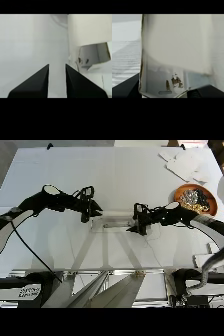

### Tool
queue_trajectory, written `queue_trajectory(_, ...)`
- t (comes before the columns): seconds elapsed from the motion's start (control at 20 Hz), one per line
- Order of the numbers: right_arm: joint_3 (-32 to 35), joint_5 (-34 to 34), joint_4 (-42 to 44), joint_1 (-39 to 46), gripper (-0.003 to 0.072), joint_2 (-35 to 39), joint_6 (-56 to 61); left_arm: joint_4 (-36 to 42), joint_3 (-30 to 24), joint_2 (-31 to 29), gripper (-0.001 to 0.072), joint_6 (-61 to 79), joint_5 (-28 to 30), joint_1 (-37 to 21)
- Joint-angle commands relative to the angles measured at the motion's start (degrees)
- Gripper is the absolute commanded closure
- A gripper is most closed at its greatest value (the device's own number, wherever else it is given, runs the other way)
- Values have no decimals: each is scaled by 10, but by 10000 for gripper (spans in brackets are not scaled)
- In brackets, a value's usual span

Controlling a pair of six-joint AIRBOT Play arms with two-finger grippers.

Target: Fold the box and place the chain.

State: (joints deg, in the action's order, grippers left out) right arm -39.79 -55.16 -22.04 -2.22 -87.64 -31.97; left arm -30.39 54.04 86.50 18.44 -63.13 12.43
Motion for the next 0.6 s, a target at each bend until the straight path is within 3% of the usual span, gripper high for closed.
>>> queue_trajectory(0.0,0,1,2,0,249,0,0,-67,0,-41,507,-10,-83,-32)
queue_trajectory(0.05,0,1,2,0,249,0,0,-69,0,-50,581,-16,-116,-36)
queue_trajectory(0.1,0,1,2,0,249,0,0,-67,0,-59,703,-24,-144,-36)
queue_trajectory(0.3,0,1,2,0,249,0,0,-46,0,-70,700,-114,-176,-6)
queue_trajectory(0.55,0,1,2,0,249,0,0,-17,0,-70,701,-191,-127,51)
